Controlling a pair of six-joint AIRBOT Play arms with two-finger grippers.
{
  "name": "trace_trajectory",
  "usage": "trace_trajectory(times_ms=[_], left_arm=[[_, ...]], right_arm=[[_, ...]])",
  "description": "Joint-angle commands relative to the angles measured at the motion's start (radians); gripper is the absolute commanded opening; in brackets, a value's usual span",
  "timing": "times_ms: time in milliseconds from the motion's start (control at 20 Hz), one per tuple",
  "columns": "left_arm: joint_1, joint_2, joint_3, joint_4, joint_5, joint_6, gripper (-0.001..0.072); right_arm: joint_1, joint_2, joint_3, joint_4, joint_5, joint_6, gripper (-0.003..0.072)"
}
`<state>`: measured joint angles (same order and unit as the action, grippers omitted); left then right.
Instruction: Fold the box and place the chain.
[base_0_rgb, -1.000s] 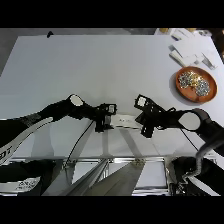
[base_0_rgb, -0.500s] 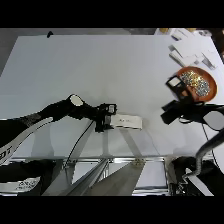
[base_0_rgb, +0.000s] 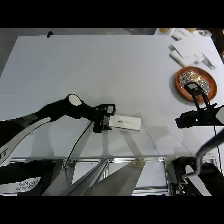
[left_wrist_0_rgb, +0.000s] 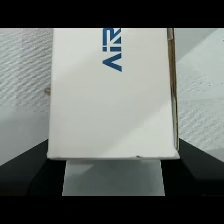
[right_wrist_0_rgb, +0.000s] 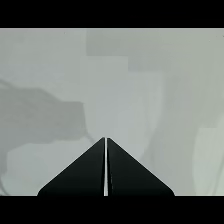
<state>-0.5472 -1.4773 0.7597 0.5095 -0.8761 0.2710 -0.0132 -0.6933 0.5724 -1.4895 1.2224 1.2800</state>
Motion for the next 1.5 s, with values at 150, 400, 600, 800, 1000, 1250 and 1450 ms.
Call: trace_trajectory(times_ms=[150,400,600,800,1000,1250,1450], left_arm=[[0.261,0.298,0.001,0.090,-0.011,-0.366,0.0152],[0.601,0.527,0.001,0.369,-0.033,-0.747,0.0149],[0.846,0.523,0.000,0.580,-0.086,-1.012,0.0150],[0.987,0.444,0.000,0.636,-0.166,-1.156,0.0151],[1.015,0.355,-0.021,0.649,-0.183,-1.197,0.0153],[1.013,0.323,-0.103,0.686,-0.118,-1.269,0.0310],[1.013,0.349,-0.103,0.710,-0.116,-1.282,0.0700]], right_arm=[[-0.008,-0.001,0.001,-0.006,0.026,0.006,0.0018],[-0.008,-0.001,0.001,-0.006,0.026,0.006,0.0018],[-0.008,-0.001,0.001,-0.006,0.026,0.006,0.0018],[-0.008,-0.001,0.001,-0.006,0.026,0.006,0.0018],[-0.008,-0.001,0.001,-0.006,0.026,0.006,0.0018],[-0.008,-0.001,0.001,-0.006,0.026,0.006,0.0018],[-0.008,-0.001,0.001,-0.006,0.026,0.006,0.0018]])
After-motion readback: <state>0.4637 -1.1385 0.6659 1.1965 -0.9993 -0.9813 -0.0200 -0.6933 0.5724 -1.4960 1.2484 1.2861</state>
